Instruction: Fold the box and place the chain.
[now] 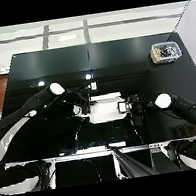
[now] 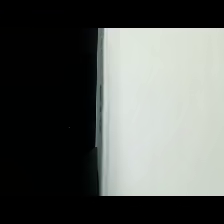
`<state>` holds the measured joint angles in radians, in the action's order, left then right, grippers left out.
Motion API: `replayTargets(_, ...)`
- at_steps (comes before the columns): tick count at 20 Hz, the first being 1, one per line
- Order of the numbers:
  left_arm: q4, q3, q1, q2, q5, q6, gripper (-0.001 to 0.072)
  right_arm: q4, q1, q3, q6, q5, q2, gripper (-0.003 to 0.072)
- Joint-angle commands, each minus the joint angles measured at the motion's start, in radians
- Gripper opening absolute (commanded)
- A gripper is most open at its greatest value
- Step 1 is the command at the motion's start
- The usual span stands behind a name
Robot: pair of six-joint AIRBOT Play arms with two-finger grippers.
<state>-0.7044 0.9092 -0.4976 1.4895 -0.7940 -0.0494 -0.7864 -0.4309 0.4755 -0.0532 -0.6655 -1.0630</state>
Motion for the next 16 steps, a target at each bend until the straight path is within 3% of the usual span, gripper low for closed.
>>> replayTargets(1,-0.001,0.000,-0.001,0.001,0.000,0.000,0.0027,0.008,-0.011,0.034,-0.008,0.030,-0.013,0.0707)
replayTargets(9,-0.001,0.000,-0.001,0.001,0.001,0.000,0.0027,0.018,0.034,0.105,-0.034,0.041,-0.014,0.0707)
replayTargets(16,-0.001,0.000,-0.001,0.001,0.001,0.000,0.0027,0.215,0.107,0.105,-0.145,0.012,-0.054,0.0707)
